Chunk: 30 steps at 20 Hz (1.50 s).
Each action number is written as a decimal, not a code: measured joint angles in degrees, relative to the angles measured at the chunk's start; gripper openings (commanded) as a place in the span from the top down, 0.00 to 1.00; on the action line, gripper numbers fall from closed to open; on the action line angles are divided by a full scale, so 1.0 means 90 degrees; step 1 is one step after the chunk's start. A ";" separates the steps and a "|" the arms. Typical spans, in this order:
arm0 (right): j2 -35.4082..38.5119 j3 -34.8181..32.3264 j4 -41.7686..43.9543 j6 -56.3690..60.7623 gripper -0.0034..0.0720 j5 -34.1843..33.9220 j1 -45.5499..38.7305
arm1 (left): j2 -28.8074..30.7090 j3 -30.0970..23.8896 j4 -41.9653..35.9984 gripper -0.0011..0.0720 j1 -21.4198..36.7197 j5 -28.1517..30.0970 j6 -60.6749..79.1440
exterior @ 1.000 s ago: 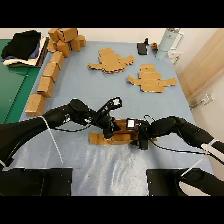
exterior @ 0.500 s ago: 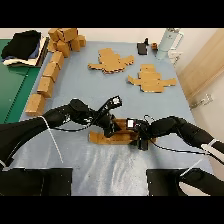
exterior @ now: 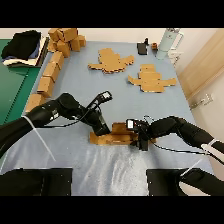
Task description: Fold the box.
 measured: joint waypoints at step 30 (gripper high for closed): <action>0.0000 0.0000 -0.0036 0.0000 0.28 0.0007 -0.0015 | -0.1717 0.0816 -0.0663 0.97 -0.0211 0.0546 -0.4743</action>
